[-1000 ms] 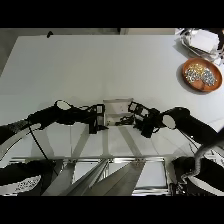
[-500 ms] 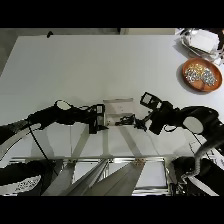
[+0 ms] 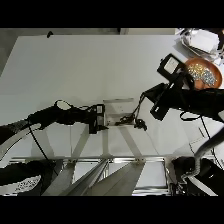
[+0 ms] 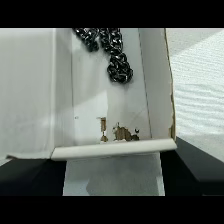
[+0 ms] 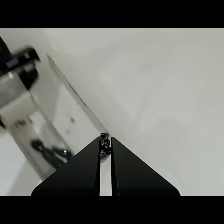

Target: Fold the box and place the chain.

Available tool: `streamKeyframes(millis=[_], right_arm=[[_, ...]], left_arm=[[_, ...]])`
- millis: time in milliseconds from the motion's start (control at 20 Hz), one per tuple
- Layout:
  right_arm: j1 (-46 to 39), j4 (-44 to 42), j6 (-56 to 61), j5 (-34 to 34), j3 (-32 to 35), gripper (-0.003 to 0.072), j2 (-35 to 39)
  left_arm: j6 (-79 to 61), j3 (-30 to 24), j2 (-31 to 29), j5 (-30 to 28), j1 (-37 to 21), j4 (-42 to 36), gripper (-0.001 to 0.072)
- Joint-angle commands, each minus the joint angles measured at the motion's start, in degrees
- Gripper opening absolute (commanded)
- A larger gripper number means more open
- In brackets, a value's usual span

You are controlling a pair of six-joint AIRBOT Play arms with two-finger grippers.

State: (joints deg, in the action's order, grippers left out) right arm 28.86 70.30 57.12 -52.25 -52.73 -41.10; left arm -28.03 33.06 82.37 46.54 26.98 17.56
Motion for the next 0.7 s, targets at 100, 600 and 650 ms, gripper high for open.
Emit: streamKeyframes(millis=[100, 600, 650], right_arm=[[7.5, -4.8, 0.0, 5.2, -3.5, 0.0009, -0.9], [10.5, -4.8, 2.6, -2.8, -3.4, 0.0010, -17.5], [10.5, -4.8, 2.6, -3.1, -3.4, 0.0010, -18.9]], left_arm=[[0.0, 0.0, 0.0, 0.0, 0.0, 0.0, 0.0210], [0.0, 0.0, 0.0, 0.0, 0.0, 0.0, 0.0210], [0.0, 0.0, 0.0, 0.0, 0.0, 0.0, 0.0210]])
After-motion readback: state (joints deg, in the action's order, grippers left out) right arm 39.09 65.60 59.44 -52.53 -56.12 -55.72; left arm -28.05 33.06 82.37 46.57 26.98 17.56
